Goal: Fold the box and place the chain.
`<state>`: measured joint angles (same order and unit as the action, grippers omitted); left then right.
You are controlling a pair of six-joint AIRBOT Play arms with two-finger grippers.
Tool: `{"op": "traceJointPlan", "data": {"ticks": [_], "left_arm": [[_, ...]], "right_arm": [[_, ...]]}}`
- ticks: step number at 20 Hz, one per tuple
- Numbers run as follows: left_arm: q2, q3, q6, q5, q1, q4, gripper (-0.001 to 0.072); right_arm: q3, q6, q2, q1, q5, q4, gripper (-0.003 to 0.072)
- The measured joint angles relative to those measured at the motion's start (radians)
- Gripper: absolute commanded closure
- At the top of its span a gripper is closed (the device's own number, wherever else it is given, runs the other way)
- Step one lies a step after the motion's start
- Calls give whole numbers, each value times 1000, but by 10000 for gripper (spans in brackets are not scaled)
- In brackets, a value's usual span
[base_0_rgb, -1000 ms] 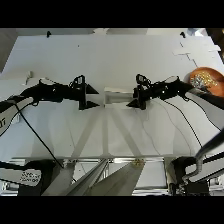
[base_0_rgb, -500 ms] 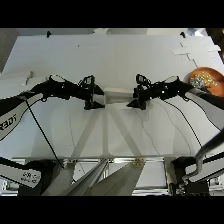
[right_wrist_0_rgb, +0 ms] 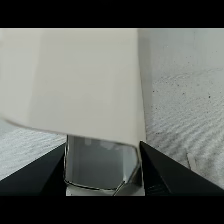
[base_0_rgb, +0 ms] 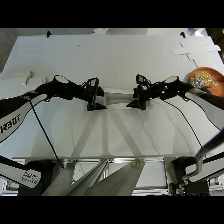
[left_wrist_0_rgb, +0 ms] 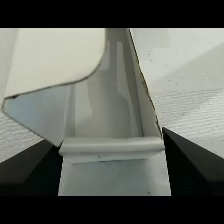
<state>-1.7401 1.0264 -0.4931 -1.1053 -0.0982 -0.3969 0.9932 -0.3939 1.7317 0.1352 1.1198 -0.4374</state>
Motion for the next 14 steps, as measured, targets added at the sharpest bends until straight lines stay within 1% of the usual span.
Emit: {"op": "traceJointPlan", "data": {"ticks": [5,6,7,8,14], "left_arm": [[-1,1,23,47,-39,-5,68],[0,1,32,65,-47,-11,153],[1,1,43,80,-56,-14,279],[2,1,50,89,-61,-19,307],[4,1,71,121,-76,-30,314]], "right_arm": [[0,0,0,0,0,0,358],[0,0,0,0,0,0,358],[0,1,0,0,0,-1,358],[0,1,0,0,0,-1,358],[0,0,0,-1,-1,-1,358]]}}
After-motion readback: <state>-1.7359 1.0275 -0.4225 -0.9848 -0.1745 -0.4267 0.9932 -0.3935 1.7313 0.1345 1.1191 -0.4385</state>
